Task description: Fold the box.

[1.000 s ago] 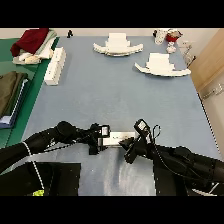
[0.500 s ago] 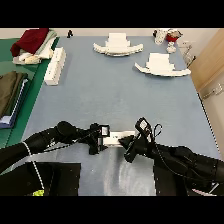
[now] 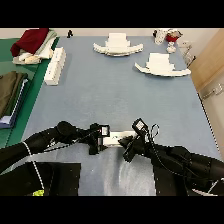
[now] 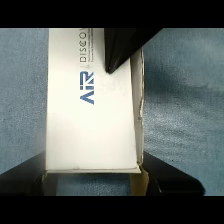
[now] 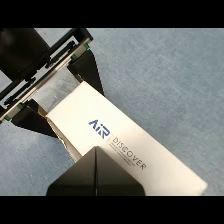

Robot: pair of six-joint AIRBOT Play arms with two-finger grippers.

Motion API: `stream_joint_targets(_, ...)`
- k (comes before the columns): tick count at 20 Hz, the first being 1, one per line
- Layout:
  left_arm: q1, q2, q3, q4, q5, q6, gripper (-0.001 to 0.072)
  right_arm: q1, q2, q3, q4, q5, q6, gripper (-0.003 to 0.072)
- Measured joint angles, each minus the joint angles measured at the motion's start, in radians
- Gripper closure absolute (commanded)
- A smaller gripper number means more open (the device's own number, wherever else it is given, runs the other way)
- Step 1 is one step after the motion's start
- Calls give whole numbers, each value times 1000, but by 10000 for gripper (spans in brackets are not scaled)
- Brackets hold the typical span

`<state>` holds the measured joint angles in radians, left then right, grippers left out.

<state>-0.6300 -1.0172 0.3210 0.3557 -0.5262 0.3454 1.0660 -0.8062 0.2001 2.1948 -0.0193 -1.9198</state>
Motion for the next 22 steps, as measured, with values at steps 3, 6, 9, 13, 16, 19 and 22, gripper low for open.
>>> stream_joint_targets(3,0,0,0,0,0,1,197,0,-3,0,0,-9,0,684)
stream_joint_targets(6,0,0,0,0,0,2,197,0,-4,-2,0,-14,0,684)
stream_joint_targets(9,0,0,0,0,0,2,197,0,-2,1,0,-21,0,685)
stream_joint_targets(13,0,0,0,1,-3,3,197,0,25,16,0,-45,0,684)
stream_joint_targets(16,0,0,0,-1,2,2,198,1,60,31,-10,-39,-8,684)
stream_joint_targets(19,0,0,0,-1,1,2,198,-13,82,46,-31,-34,-10,684)
stream_joint_targets(22,0,0,0,-1,0,2,197,-94,90,84,-54,-104,-10,684)
